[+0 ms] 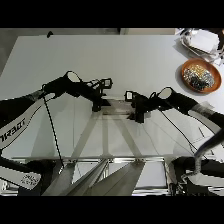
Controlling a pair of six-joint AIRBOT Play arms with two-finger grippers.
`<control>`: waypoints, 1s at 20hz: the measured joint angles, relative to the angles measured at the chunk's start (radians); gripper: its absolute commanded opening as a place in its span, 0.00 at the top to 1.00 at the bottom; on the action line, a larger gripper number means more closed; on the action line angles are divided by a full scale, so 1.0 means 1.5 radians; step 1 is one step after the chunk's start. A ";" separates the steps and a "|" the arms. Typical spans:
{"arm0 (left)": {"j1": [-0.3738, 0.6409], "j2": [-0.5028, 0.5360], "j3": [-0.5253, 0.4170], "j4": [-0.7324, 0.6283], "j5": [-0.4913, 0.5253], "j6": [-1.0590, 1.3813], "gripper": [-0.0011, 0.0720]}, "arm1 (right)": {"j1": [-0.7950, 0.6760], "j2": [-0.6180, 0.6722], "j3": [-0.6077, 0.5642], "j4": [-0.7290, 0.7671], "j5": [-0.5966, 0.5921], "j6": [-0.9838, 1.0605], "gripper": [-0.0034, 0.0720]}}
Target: Fold the box and place the chain.
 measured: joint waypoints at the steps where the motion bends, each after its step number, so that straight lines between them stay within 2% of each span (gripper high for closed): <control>1: 0.000 0.000 0.000 0.000 0.000 0.000 0.97 | 0.000 0.000 0.000 0.000 0.000 0.000 0.56; 18: 0.000 0.000 0.000 -0.004 -0.014 -0.001 0.96 | 0.000 0.000 0.000 -0.001 -0.001 0.001 0.56; 19: 0.000 0.000 0.000 -0.005 -0.015 -0.001 0.83 | 0.000 0.000 0.000 -0.001 -0.002 0.000 0.56; 20: -0.001 -0.001 -0.001 0.000 -0.016 -0.002 0.58 | 0.000 0.000 0.000 -0.001 -0.005 -0.001 0.56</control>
